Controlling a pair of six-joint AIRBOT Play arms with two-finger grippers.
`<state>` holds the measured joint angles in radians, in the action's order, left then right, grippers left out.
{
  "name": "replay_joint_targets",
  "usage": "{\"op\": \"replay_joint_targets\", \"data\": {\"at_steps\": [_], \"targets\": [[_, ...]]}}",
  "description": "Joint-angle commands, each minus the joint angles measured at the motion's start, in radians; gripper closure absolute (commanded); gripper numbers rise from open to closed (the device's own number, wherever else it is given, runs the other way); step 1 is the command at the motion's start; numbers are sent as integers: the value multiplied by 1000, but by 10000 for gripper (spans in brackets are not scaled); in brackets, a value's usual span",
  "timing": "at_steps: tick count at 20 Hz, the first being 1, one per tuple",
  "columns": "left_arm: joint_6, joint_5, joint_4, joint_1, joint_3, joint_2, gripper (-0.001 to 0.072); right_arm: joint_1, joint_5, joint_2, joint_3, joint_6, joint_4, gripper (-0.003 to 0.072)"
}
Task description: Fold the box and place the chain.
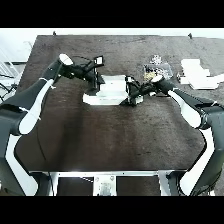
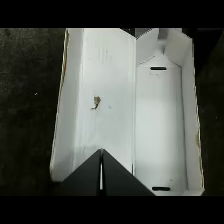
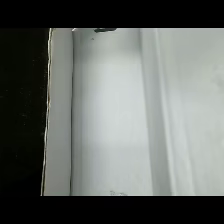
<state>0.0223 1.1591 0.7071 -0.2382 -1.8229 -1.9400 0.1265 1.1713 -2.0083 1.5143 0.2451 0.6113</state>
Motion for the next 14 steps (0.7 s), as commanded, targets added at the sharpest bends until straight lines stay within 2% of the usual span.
{"op": "replay_joint_targets", "data": {"at_steps": [1, 4, 6, 7, 8, 9, 14], "targets": [[-25, 208, -113, 74, -53, 0, 693, 1, 1, 0, 0, -1, 0, 102], [-60, 219, -81, 101, -50, 0, 691, 1, 1, 0, 0, -1, 0, 103], [-82, 219, 18, 95, -50, -3, 687, 1, 1, 0, 0, -1, 0, 103], [-98, 219, 52, 93, -50, -8, 421, 1, 0, 0, 0, -1, 0, 103], [-113, 216, 66, 93, -47, -13, 108, 1, 1, 0, 0, -1, 0, 102], [-129, 209, 92, 93, -41, -13, 36, 1, 0, 0, 0, -1, 0, 103], [-126, 177, 171, 60, 23, -33, 34, 1, 1, 0, 0, -1, 0, 102]]}}
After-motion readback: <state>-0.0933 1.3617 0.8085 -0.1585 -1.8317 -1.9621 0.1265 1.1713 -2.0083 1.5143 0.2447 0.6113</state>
